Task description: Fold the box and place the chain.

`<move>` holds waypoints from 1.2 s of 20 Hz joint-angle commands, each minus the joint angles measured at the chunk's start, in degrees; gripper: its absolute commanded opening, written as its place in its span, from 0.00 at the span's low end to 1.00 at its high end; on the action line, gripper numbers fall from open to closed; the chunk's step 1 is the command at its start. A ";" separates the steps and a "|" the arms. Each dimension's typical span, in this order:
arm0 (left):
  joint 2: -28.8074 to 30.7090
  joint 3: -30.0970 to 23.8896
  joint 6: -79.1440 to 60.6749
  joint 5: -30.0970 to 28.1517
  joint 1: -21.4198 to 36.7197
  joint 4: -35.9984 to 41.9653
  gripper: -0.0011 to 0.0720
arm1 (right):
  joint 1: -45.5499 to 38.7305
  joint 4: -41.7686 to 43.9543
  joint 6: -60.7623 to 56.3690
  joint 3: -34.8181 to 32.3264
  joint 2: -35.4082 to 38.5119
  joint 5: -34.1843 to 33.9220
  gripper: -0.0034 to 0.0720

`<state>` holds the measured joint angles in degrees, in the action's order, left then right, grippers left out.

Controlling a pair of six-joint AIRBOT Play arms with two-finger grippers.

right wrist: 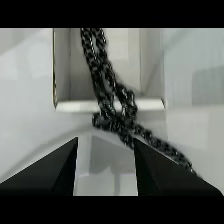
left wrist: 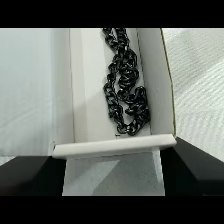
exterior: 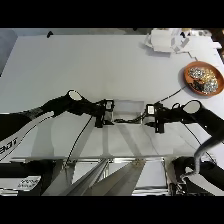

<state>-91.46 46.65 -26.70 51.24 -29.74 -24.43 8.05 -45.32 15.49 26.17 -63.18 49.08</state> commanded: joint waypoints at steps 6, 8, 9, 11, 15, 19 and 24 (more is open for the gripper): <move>0.00 -0.02 -0.02 0.00 0.00 -0.02 0.30 | 2.82 4.24 2.97 -0.70 -2.67 -6.78 0.53; 0.00 -0.02 -0.02 -0.02 0.00 -0.02 0.30 | 2.82 4.74 2.58 -0.70 -2.67 -6.60 0.41; 0.00 -0.02 -0.02 0.00 0.00 -0.02 0.30 | 2.82 5.33 2.51 -0.70 -2.67 -6.45 0.37; 0.00 -0.02 -0.02 -0.02 0.00 -0.02 0.30 | 2.82 5.20 2.40 -0.70 -2.67 -5.97 0.14; 0.00 -0.02 -0.02 0.00 0.00 -0.02 0.30 | 2.75 4.92 -1.53 -0.70 -2.67 -4.72 0.07; 0.00 -0.02 -0.02 0.00 0.00 -0.02 0.30 | 2.75 -2.95 -9.11 -0.70 -0.39 -5.22 0.07; 0.00 -0.02 -0.02 0.02 0.00 -0.02 0.30 | 0.90 -18.93 -22.32 -0.13 9.46 -4.79 0.07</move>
